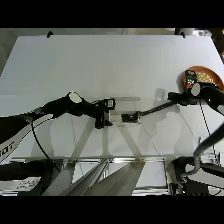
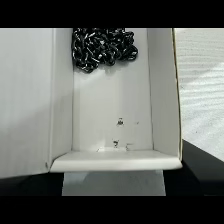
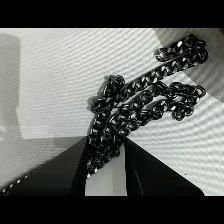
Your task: Fold the box and place the chain.
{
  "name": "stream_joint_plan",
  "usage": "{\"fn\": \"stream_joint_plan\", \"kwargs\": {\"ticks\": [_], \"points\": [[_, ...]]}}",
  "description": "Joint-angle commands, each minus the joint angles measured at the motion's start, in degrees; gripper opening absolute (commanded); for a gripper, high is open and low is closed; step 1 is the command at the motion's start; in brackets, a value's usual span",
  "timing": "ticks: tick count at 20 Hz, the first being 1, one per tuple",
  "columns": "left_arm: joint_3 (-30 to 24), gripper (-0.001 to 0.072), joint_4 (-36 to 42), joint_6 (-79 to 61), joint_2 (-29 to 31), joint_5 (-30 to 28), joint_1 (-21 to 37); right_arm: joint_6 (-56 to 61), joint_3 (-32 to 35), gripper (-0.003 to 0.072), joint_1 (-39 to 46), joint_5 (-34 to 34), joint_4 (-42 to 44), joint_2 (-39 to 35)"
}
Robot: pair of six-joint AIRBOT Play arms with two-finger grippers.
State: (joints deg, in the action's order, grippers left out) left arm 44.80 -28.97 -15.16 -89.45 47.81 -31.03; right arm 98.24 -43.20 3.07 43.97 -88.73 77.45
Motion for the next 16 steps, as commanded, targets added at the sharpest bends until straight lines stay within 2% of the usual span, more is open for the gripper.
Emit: {"fn": "stream_joint_plan", "kwargs": {"ticks": [1,6,11,13,16], "points": [[0.04,0.045,0.0,-0.02,0.0,0.0,0.04,-1.73,-0.09,0.0017,-0.04,1.95,-0.2,-2.95],[0.04,0.045,0.0,-0.02,0.0,0.0,0.04,-4.94,-0.09,0.0015,-0.04,4.98,0.07,-10.6],[0.04,0.045,0.0,-0.02,0.0,0.0,0.04,-9.57,-0.07,0.0013,-0.04,10.82,2.86,-18.82],[0.04,0.045,0.0,-0.02,0.0,-0.02,0.04,-13.31,-0.07,0.0013,-0.04,13.4,8.13,-22.6],[0.04,0.045,0.0,-0.02,0.0,0.0,0.04,-21.11,-0.07,0.0014,-0.04,18.05,20.63,-28.02]]}}
